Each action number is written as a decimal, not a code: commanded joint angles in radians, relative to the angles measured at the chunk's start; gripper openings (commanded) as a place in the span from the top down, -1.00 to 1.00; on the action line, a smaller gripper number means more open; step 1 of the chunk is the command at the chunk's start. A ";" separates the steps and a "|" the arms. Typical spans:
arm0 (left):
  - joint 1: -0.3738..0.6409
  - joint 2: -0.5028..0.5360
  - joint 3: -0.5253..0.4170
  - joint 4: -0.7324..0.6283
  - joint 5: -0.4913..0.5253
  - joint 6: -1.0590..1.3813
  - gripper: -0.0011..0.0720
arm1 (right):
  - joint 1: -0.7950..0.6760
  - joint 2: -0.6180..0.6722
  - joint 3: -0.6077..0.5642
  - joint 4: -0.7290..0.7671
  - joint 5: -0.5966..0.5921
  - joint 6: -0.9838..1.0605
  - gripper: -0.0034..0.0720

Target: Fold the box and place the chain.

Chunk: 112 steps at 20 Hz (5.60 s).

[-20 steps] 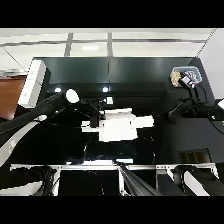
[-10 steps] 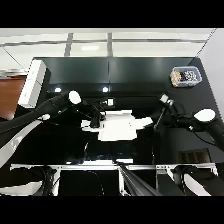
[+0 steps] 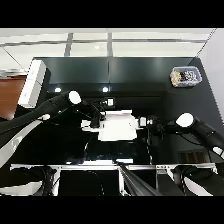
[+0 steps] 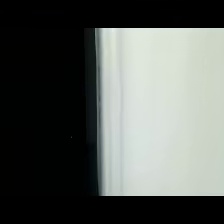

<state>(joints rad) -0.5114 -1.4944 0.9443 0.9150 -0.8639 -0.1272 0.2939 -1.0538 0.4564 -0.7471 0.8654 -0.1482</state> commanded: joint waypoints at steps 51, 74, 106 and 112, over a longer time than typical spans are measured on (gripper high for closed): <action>-0.045 0.001 0.043 0.065 -0.029 -0.011 0.90 | -0.018 -0.220 0.102 0.320 -0.058 -0.332 -0.95; -0.045 0.001 0.043 0.065 -0.029 -0.011 0.90 | 0.038 -0.232 0.111 0.229 -0.148 -0.213 -0.95; -0.045 0.009 0.043 0.068 -0.034 -0.014 0.15 | 0.040 -0.248 0.130 0.192 -0.145 -0.159 -0.34; -0.010 0.135 0.043 0.277 -0.160 -0.326 -0.97 | 0.040 -0.248 0.130 0.192 -0.145 -0.159 -0.34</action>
<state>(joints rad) -0.5400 -1.4166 0.9871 1.0763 -0.9367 -0.3000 0.3344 -1.3018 0.5858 -0.5556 0.7189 -0.3077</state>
